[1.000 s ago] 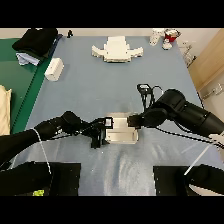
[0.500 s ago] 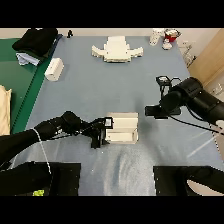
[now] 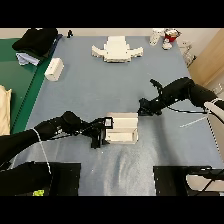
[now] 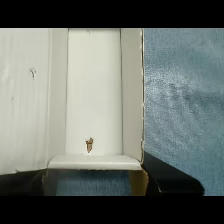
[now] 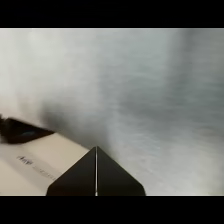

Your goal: Fold the box.

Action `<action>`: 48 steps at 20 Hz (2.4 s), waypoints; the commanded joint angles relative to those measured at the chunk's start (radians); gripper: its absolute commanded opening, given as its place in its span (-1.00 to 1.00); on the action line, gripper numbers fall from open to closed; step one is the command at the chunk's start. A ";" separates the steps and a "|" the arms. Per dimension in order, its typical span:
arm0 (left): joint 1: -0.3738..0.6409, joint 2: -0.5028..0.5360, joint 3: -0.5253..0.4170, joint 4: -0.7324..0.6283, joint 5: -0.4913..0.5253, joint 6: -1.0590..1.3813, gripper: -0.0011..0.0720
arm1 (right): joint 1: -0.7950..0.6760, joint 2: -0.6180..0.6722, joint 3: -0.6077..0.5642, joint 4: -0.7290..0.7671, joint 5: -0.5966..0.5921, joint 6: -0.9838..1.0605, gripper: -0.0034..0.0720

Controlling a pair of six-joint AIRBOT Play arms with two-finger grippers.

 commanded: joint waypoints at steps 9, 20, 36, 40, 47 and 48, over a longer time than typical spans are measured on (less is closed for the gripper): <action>0.000 0.000 0.001 0.000 0.001 0.000 0.26 | 0.146 -0.002 0.004 0.152 -0.170 -0.359 -0.91; 0.000 0.000 0.001 0.000 0.000 0.000 0.26 | 0.368 0.289 -0.234 0.023 0.270 -0.521 -0.91; 0.000 0.000 0.001 0.000 0.000 0.000 0.26 | 0.619 0.553 -0.525 -0.068 0.716 -0.609 -0.80; 0.000 0.000 0.001 0.000 0.000 0.000 0.26 | 0.620 0.570 -0.485 -0.070 0.655 -0.790 0.41; 0.000 0.000 0.001 0.001 0.000 0.000 0.26 | 0.620 0.517 -0.476 -0.153 0.618 -1.032 0.66; 0.000 0.000 0.001 0.000 0.000 0.000 0.26 | 0.620 0.510 -0.476 -0.152 0.618 -1.054 0.65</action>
